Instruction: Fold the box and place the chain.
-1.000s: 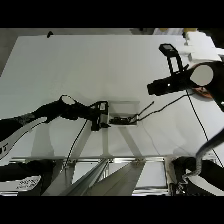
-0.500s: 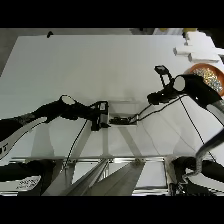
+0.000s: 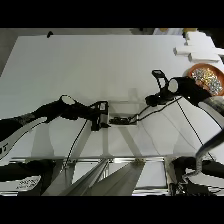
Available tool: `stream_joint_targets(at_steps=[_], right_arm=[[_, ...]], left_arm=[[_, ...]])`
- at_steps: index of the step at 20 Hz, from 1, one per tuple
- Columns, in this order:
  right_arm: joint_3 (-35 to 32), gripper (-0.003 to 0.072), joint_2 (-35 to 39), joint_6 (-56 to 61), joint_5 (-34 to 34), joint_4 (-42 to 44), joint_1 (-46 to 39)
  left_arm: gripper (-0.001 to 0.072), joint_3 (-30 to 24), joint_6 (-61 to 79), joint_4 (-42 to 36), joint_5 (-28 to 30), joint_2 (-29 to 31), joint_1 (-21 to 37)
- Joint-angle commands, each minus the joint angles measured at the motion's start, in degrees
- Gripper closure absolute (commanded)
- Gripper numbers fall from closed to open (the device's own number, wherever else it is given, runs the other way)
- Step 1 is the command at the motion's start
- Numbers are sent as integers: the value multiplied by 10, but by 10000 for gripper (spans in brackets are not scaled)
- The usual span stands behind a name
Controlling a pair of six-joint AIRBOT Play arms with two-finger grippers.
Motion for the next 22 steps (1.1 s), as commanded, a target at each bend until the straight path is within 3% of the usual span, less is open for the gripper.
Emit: stream_joint_targets(at_steps=[1,3,8,15,18,22], right_arm=[[-1,546,-11,4,-2,0,1],[-1,667,-8,10,5,0,1],[-1,668,69,10,35,-4,1],[-1,667,288,-3,132,64,48],[-1,667,343,-3,109,133,104],[-1,667,339,-3,36,186,191]], left_arm=[[454,0,0,0,0,0,0],[454,0,0,0,0,0,0],[454,0,0,0,0,0,0],[454,0,0,0,0,0,0],[454,0,0,0,0,0,0],[454,0,0,0,0,0,0]])
